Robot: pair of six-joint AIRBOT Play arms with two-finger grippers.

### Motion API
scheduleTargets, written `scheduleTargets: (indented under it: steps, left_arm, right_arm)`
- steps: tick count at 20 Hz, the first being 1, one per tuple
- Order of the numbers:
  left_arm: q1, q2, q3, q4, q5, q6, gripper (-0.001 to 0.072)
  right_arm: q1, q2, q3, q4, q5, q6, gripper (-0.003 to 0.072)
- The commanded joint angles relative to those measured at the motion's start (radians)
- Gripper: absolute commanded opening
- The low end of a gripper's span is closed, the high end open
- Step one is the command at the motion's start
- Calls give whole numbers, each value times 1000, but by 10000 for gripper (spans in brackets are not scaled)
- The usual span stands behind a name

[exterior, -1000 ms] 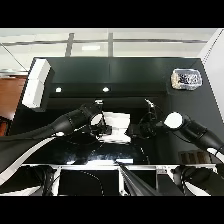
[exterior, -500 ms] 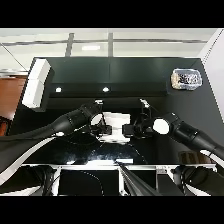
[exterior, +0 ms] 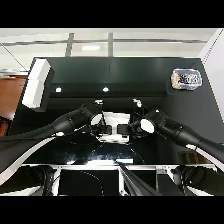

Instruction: Fold the box and place the chain.

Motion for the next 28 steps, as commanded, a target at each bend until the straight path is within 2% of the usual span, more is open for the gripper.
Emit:
scheduleTargets:
  steps: [1, 4, 5, 14, 15, 23, 28]
  left_arm:
    - [1, 0, 1, 0, 0, 0, 30]
    - [1, 0, 1, 0, 0, 0, 30]
    - [0, 0, 1, -1, 0, 0, 30]
    - [0, 0, 1, -1, 0, 0, 30]
    - [0, 0, 1, -1, 0, 0, 30]
    - [0, 0, 1, -1, -1, 0, 30]
    - [0, 0, 1, -1, -1, 0, 30]
  right_arm:
    - [12, -39, 48, -37, 61, 54, 297]
    - [12, -60, 56, -37, 97, 83, 296]
    - [15, -64, 56, -36, 97, 85, 235]
    - [40, -93, 57, -93, 82, 138, 234]
    - [40, -93, 57, -101, 90, 142, 176]
    - [41, -107, 64, -103, 71, 163, 174]
    - [41, -144, 119, -133, 127, 163, 155]
